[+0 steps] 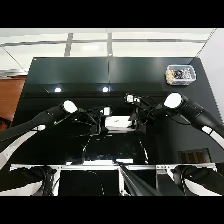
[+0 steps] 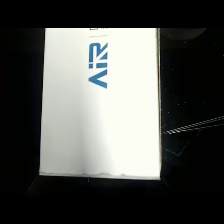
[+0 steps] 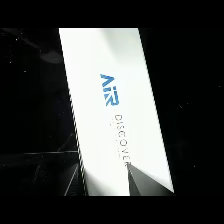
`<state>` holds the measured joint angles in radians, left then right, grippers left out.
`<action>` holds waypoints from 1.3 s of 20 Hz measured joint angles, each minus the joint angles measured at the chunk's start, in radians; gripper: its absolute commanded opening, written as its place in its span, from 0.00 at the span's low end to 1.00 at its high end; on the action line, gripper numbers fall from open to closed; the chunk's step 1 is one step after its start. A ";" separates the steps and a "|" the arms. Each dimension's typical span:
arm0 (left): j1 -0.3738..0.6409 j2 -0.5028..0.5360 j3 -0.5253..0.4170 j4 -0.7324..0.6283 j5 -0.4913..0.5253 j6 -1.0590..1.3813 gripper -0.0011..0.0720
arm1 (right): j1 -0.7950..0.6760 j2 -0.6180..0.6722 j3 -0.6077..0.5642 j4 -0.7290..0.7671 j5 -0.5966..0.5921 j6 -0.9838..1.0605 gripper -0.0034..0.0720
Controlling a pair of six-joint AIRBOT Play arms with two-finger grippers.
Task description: Fold the box and place the chain.
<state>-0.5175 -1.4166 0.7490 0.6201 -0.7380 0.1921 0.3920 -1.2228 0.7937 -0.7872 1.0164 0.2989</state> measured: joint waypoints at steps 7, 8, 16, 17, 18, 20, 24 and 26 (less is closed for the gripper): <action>0.000 0.000 0.000 0.000 0.000 -0.001 0.56 | -0.065 0.064 0.050 -0.003 0.109 0.267 0.06; 0.000 0.000 0.000 0.000 -0.001 -0.001 0.56 | -0.084 0.070 0.047 0.002 0.138 0.327 0.06; 0.000 0.000 0.000 0.000 -0.002 -0.001 0.56 | -0.130 0.023 -0.103 0.369 0.123 0.491 0.06; 0.000 0.000 0.000 -0.001 -0.002 -0.001 0.56 | -0.122 0.004 -0.111 0.413 0.097 0.496 0.06; 0.000 0.000 0.000 0.000 -0.002 -0.001 0.56 | -0.114 -0.013 -0.117 0.439 0.078 0.500 0.06; 0.000 0.000 0.000 -0.001 -0.002 -0.001 0.56 | -0.100 -0.049 -0.125 0.475 0.037 0.511 0.06; 0.000 0.000 0.000 0.000 -0.002 -0.001 0.56 | -0.085 -0.107 -0.132 0.461 -0.022 0.562 0.06; 0.000 0.000 0.000 0.000 -0.002 -0.001 0.56 | -0.083 -0.119 -0.132 0.438 -0.031 0.577 0.06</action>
